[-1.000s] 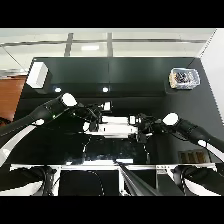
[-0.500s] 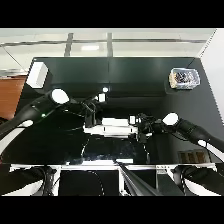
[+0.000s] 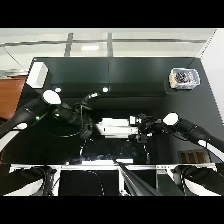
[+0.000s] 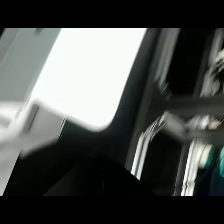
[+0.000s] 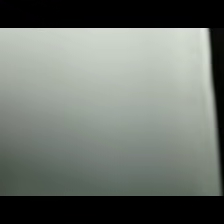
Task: Fold the box and place the chain.
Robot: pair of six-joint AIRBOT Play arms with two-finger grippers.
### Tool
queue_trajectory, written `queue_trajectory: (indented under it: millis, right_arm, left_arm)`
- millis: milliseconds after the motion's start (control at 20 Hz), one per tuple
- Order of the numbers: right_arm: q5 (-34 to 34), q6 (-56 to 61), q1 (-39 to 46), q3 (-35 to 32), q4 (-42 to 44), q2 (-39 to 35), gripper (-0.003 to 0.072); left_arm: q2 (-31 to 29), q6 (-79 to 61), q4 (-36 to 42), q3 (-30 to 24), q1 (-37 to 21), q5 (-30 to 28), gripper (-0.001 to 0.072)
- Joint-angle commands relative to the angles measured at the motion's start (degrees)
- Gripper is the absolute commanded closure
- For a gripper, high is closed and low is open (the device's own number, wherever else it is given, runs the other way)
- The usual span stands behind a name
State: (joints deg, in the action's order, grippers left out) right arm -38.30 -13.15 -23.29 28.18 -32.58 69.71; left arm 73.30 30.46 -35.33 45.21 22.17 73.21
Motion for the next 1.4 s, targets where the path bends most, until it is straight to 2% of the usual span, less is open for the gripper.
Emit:
queue_trajectory:
  millis: [0, 100, 150, 250, 300, 400, 500, 650, 750, 800, 950, 1150, 1250, 1350]
  right_arm:
    - [-0.1, 0.0, 0.0, 0.0, 0.0, 0.0, 0.0529]
    - [0.0, 0.0, 0.0, 0.0, 0.1, 0.0, 0.0529]
    - [0.1, 0.0, 0.0, 0.0, 0.2, 0.0, 0.0529]
    - [0.1, 0.0, 0.0, 0.0, 0.2, 0.0, 0.0529]
    - [0.1, 0.0, 0.0, 0.0, 0.2, 0.0, 0.0529]
    - [0.1, 0.0, 0.0, 0.0, 0.2, 0.0, 0.0529]
    - [0.2, 0.0, 0.0, 0.0, 0.2, 0.0, 0.053]
    - [0.2, 0.0, 0.0, 0.0, 0.2, 0.0, 0.053]
    - [0.2, 0.0, 0.0, 0.0, 0.2, 0.0, 0.0529]
    - [0.2, 0.0, 0.0, 0.0, 0.2, 0.0, 0.0529]
    - [0.0, 0.0, 0.0, 0.0, 0.2, 0.0, 0.0528]
    - [-0.1, 0.1, 0.0, 0.0, 0.2, 0.0, 0.0528]
    - [-0.1, 0.1, 0.0, 0.0, 0.2, 0.0, 0.0528]
    - [-0.1, 0.0, 0.0, 0.0, 0.2, 0.0, 0.0528]
  left_arm:
    - [3.0, -5.4, 20.1, -2.1, 1.9, -12.8, 0.0686]
    - [3.1, -7.9, 25.9, -2.0, 1.9, -23.8, 0.0686]
    - [3.1, -8.2, 25.4, -1.8, 1.8, -28.6, 0.0686]
    - [4.1, -7.0, 19.2, -1.8, 1.8, -36.0, 0.0687]
    - [5.0, -4.5, 15.9, -1.8, 1.8, -37.1, 0.0686]
    - [7.3, -2.8, 11.4, -1.8, 2.0, -34.4, 0.0687]
    - [9.2, -2.8, 11.1, -1.8, 2.7, -30.3, 0.0687]
    - [9.9, -3.0, 11.2, -1.8, 3.5, -29.7, 0.0687]
    - [9.2, -3.2, 11.0, -1.2, 2.5, -27.1, 0.0689]
    - [7.5, -4.2, 10.4, -0.9, 2.2, -26.5, 0.069]
    - [-2.7, -2.2, 3.6, -1.6, 1.3, -31.0, 0.069]
    - [-15.9, -1.8, 2.3, -9.8, -1.5, -30.4, 0.0685]
    - [-17.7, -5.1, 3.4, -14.7, -2.4, -28.8, 0.0685]
    - [-16.7, -13.8, 2.4, -16.8, -2.9, -24.5, 0.0684]
